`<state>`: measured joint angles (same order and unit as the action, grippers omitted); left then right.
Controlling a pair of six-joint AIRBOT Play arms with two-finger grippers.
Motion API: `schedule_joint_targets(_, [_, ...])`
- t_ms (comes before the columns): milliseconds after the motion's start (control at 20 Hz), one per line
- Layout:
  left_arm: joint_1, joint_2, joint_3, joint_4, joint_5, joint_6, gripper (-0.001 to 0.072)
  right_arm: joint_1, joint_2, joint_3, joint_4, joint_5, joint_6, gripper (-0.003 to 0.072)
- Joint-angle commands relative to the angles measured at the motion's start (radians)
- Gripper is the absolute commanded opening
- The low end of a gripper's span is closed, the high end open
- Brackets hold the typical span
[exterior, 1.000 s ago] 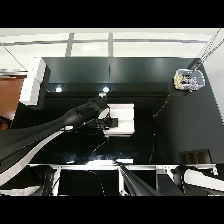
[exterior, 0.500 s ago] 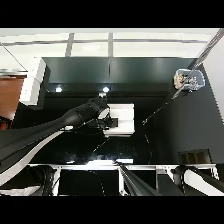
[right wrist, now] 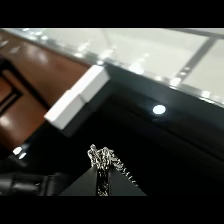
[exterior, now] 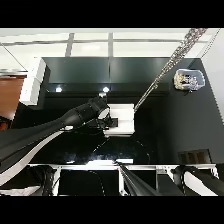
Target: Fold the box and place the chain.
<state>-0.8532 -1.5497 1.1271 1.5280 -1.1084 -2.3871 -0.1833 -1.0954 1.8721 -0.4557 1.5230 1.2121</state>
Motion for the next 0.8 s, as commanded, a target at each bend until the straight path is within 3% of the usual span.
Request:
schedule_joint_targets(0, [0.001,0.0,0.0,0.0,0.0,0.0,0.0029,0.067,0.003,-0.003,0.106,0.026,-0.002,0.0016])
schedule_joint_targets(350, [0.001,0.0,0.0,0.0,0.0,0.0,0.0029,0.159,0.003,-0.003,0.187,0.0,-0.002,0.0016])
schedule_joint_targets(750, [0.001,0.0,0.0,0.001,0.0,0.0,0.0029,0.161,0.003,-0.003,0.268,-0.095,-0.009,0.0016])
